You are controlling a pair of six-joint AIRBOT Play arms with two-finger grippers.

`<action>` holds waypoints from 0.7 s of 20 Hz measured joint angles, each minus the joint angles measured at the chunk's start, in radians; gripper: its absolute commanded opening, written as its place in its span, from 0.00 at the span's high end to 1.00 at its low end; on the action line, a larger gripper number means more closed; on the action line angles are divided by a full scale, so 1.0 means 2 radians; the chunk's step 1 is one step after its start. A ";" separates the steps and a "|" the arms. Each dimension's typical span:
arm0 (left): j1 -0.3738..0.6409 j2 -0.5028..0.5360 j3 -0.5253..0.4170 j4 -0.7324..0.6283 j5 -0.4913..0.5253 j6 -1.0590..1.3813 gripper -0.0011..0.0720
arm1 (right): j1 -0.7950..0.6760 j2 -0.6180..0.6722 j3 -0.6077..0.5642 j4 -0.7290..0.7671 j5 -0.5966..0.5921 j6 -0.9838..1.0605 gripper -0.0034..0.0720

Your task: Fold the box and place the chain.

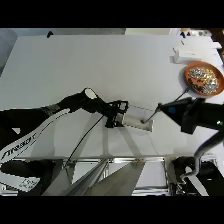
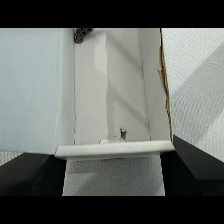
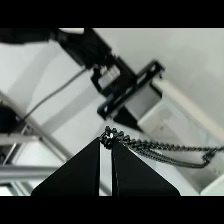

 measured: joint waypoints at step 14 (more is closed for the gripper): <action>0.000 0.000 0.000 0.000 0.000 0.000 0.70 | 0.000 0.011 -0.135 0.013 -0.052 -0.019 0.93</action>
